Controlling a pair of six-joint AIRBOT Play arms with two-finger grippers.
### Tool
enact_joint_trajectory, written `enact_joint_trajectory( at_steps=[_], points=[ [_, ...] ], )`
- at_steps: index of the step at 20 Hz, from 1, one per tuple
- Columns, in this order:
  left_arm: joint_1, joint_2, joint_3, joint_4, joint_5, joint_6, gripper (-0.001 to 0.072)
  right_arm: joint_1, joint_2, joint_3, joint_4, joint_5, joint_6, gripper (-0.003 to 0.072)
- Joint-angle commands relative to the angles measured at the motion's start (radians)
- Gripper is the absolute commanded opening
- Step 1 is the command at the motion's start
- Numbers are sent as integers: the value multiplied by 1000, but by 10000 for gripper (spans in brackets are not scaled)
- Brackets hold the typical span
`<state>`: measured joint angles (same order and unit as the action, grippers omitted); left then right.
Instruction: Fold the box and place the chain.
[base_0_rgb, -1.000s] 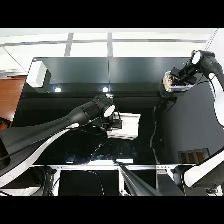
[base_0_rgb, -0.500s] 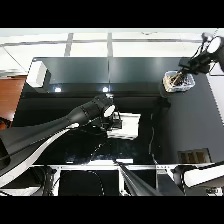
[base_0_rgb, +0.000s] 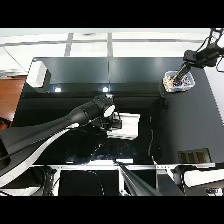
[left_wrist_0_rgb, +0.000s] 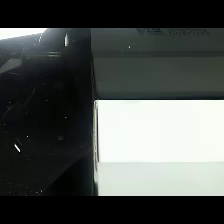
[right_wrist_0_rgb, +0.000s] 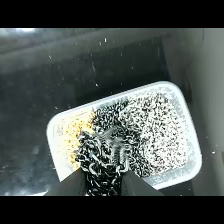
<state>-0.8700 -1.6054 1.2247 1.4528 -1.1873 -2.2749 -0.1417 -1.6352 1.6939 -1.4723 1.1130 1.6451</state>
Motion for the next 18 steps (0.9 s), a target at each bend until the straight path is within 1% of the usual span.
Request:
enact_joint_trajectory(
  at_steps=[1,5,8,9,10,11,15,18],
  points=[
    [1,0,0,0,1,0,29,1,-77,0,11,1,-3,14],
    [0,0,0,0,1,0,29,8,-182,0,70,-9,1,14],
    [0,0,0,0,1,0,30,28,-234,0,61,-18,5,18],
    [1,0,0,0,1,0,29,30,-240,0,61,-24,5,123],
    [0,0,0,0,1,0,30,31,-240,0,61,-34,4,263],
    [1,0,0,0,1,0,30,31,-239,1,60,-33,3,277],
    [1,0,0,0,1,0,29,20,-231,1,34,-12,3,277],
    [0,0,0,0,1,0,29,18,-233,1,35,-29,3,276]
  ],
)
